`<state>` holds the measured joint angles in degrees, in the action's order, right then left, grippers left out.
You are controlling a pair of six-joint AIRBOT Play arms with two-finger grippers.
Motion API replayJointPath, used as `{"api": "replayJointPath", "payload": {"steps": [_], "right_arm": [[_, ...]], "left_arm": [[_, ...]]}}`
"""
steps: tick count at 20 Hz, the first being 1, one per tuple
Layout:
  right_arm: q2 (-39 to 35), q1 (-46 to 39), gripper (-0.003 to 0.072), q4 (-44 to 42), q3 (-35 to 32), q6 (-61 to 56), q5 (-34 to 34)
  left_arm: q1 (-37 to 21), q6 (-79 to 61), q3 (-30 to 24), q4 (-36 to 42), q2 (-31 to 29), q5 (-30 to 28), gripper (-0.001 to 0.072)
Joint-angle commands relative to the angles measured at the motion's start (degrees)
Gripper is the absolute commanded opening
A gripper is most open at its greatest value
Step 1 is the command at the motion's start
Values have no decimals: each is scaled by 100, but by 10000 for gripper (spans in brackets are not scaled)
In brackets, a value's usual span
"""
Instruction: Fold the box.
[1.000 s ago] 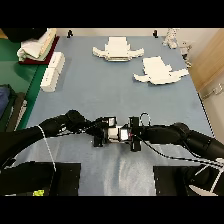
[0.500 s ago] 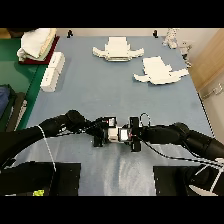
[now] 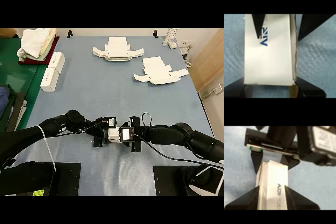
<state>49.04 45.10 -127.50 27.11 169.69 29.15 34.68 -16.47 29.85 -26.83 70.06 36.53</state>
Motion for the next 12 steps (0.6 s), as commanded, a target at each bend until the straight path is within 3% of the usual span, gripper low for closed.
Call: {"api": "replayJointPath", "payload": {"steps": [1, 2, 5, 6, 7, 9, 12], "right_arm": [[-439, -2, 489, -52, 7, -411, 20], [-616, -13, 481, -46, 4, -935, 24], [-1047, -81, 123, -72, -133, -2828, -133], [-1117, -74, 48, -216, -256, -3195, -358], [-1163, -66, 7, -498, -442, -3373, -671], [-1154, 22, 4, -994, -837, -3412, -1366], [-1132, 343, 5, -992, -1268, -3696, -2297]], "left_arm": [[-4, 2, 4, 2, 2, -2, 458], [-4, 2, 4, 2, 2, -2, 458], [-4, 2, 4, 2, 2, -2, 458], [-4, 2, 4, 2, 2, -2, 458], [-4, 2, 4, 2, 2, -2, 459], [-4, 2, 4, 2, 2, -2, 458], [-4, 2, 4, 2, 2, 0, 459]]}}
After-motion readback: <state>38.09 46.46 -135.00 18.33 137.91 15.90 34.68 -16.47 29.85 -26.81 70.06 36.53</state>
